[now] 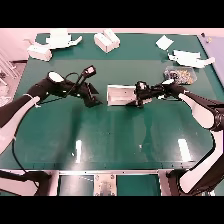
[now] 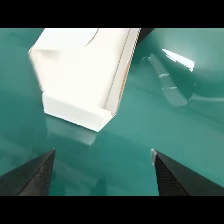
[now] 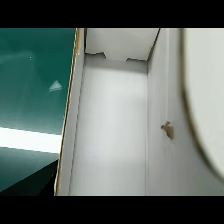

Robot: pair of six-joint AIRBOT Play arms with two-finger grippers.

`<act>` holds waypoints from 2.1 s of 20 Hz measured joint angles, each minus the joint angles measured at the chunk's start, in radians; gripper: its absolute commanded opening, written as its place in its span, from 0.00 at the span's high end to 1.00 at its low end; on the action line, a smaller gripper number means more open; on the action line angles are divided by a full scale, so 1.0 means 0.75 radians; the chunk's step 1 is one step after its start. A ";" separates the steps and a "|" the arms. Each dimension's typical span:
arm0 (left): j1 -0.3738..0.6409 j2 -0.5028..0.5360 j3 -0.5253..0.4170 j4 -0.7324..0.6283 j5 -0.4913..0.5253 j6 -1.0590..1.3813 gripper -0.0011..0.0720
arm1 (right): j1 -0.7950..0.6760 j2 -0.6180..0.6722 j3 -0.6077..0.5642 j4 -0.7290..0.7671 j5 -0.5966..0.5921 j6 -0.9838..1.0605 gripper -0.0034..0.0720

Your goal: Fold the box and place the chain.

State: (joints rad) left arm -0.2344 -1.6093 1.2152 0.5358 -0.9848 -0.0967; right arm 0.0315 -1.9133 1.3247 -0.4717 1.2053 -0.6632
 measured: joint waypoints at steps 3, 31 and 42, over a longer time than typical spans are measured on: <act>0.039 -0.075 0.024 -0.101 -0.041 0.184 0.00 | 0.001 0.000 0.000 0.000 0.000 -0.001 0.18; 0.028 -0.548 0.445 -0.272 -0.354 0.556 0.00 | -0.001 0.000 0.000 -0.004 -0.001 0.003 0.19; 0.016 -0.601 0.459 -0.304 -0.310 0.626 0.00 | -0.002 0.000 0.000 -0.002 -0.003 -0.001 0.19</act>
State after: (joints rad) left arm -0.2226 -2.0598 1.5597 0.3080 -1.2171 0.3725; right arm 0.0303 -1.9133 1.3247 -0.4732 1.2030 -0.6636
